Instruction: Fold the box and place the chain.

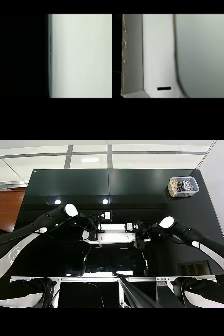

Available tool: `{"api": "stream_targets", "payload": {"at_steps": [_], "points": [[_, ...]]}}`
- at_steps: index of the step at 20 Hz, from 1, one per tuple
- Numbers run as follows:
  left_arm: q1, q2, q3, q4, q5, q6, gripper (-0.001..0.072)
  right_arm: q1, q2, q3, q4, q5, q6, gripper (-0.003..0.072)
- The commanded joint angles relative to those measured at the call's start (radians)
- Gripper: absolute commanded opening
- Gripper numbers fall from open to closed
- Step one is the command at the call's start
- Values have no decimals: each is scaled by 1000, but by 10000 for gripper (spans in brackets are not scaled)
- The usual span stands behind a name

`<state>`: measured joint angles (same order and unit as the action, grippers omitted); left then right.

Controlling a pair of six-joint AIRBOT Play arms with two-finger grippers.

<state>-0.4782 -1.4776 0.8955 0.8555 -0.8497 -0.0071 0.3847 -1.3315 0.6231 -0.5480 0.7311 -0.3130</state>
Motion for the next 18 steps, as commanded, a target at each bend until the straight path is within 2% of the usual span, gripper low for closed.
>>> {"api": "stream_targets", "payload": {"at_steps": [1, 5, 6, 7, 9, 10, 11, 12, 13, 16, 17, 18], "points": [[0, 0, 0, 0, 2, 0, 24, 4, -1, 0, -11, -7, 7, 704], [0, 0, 0, 0, 4, 0, 24, 4, -1, 0, -11, -7, 7, 694], [0, 0, 0, 0, 4, 0, 25, 4, -1, 0, -11, -7, 7, 520], [0, 0, 0, 0, 4, 0, 25, 4, -1, 0, -11, -7, 7, 463], [0, 1, 10, 1, -16, -37, 26, 4, -1, 0, -11, -7, 7, 463], [1, 3, 23, 4, -31, -77, 82, 4, -1, 0, -10, -8, 7, 462], [3, 11, 42, 18, -55, -126, 335, 4, -1, 0, -10, -7, 7, 462], [6, 22, 64, 52, -74, -194, 516, 4, -1, 0, -10, -8, 7, 462], [13, 39, 91, 112, -112, -295, 601, 4, -1, 0, -10, -7, 7, 462], [51, 126, 140, 346, -251, -592, 604, 4, -1, 0, -10, -11, 10, 462], [70, 166, 141, 392, -307, -663, 545, 4, -1, 0, -10, -10, 10, 462], [92, 199, 141, 401, -370, -724, 333, 4, -1, 0, -10, -10, 10, 462]]}}
